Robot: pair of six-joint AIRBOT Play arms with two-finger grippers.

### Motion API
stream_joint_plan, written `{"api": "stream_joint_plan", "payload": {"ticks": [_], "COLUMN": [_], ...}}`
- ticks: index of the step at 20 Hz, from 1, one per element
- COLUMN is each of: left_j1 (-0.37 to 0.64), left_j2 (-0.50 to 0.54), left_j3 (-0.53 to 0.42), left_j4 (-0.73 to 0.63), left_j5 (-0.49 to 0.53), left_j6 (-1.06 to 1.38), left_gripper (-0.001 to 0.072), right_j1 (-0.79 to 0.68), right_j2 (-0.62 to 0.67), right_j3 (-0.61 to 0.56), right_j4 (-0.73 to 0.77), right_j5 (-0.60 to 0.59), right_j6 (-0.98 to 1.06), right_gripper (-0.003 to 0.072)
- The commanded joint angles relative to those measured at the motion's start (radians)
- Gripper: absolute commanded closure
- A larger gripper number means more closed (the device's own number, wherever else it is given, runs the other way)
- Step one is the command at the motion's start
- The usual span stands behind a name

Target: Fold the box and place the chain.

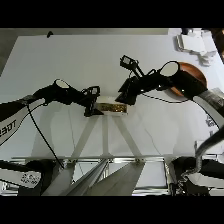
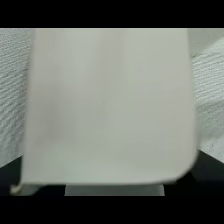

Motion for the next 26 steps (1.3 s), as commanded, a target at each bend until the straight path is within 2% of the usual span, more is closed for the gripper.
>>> {"api": "stream_joint_plan", "payload": {"ticks": [1,3,5,10,18,19,21,23,26], "left_j1": [0.000,0.000,0.000,0.000,0.000,0.000,0.000,0.000,0.000], "left_j2": [0.000,0.000,0.000,0.000,0.000,0.000,0.000,0.000,0.000], "left_j3": [0.000,0.000,0.000,0.000,0.000,0.000,0.000,0.000,0.000], "left_j4": [0.000,0.001,0.000,0.001,0.001,0.001,0.001,0.000,0.000], "left_j5": [0.000,0.000,0.000,0.000,0.000,0.000,0.000,0.000,0.000], "left_j6": [0.000,0.000,0.000,0.000,0.000,0.000,0.000,0.000,0.000], "left_gripper": [0.0392,0.0392,0.0392,0.0392,0.0392,0.0392,0.0392,0.0392,0.0392], "right_j1": [-0.008,-0.008,-0.008,0.014,0.101,0.103,0.111,0.113,0.113], "right_j2": [-0.046,-0.046,-0.046,-0.045,-0.009,-0.008,-0.008,0.001,0.042], "right_j3": [0.000,0.000,0.000,0.000,-0.060,-0.071,-0.081,-0.081,-0.081], "right_j4": [0.005,0.003,-0.017,-0.130,-0.297,-0.302,-0.301,-0.299,-0.298], "right_j5": [0.039,0.036,0.016,0.008,-0.046,-0.044,-0.041,-0.042,-0.045], "right_j6": [-0.024,-0.079,-0.096,-0.096,0.008,0.013,0.014,0.013,0.013], "right_gripper": [0.0193,0.0309,0.0320,0.0439,0.0440,0.0428,0.0321,0.0274,0.0274]}}
